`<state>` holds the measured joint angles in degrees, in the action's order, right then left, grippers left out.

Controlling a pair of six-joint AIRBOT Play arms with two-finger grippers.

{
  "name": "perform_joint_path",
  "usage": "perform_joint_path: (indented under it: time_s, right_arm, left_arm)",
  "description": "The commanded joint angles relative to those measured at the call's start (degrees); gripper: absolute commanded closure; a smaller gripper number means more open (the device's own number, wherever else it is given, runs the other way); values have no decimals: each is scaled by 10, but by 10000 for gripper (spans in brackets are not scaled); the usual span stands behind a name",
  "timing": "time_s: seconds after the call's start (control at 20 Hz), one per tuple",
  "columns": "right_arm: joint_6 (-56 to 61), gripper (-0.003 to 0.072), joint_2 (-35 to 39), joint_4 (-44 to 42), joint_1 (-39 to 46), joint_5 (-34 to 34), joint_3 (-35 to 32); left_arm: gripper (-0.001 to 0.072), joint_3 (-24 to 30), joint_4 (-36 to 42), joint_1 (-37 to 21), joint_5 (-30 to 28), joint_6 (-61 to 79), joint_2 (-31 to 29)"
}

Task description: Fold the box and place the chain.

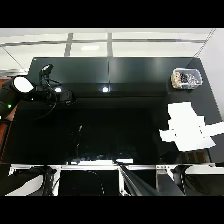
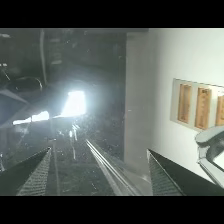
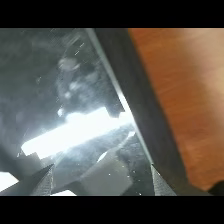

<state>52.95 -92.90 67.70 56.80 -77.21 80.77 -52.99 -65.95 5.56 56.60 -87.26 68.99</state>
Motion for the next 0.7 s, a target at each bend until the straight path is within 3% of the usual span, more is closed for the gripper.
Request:
perform_joint_path:
  time_s: [0.0, 0.1, 0.15, 0.2, 0.6, 0.65]
  right_arm:
    - [-133, -34, -21, -33, 20, -52, -26]
    - [-184, -9, -21, -24, 20, -57, -56]
    - [-190, 119, -21, -23, 20, -57, -59]
    - [-190, 139, -21, -24, 21, -57, -59]
    - [-189, 153, -15, 3, 22, -88, -90]
    - [-189, 272, -12, 1, 24, -87, -90]
  left_arm:
    - [-7, 0, 0, -1, 5, -19, 4]
    - [-7, 0, 0, -1, 5, -19, 4]
    - [-7, 0, 0, -1, 5, -19, 4]
    - [-7, 0, 0, -1, 5, -19, 4]
    - [-7, 0, 0, -1, 14, -19, 4]
    - [-7, 0, 0, -1, 16, -19, 4]
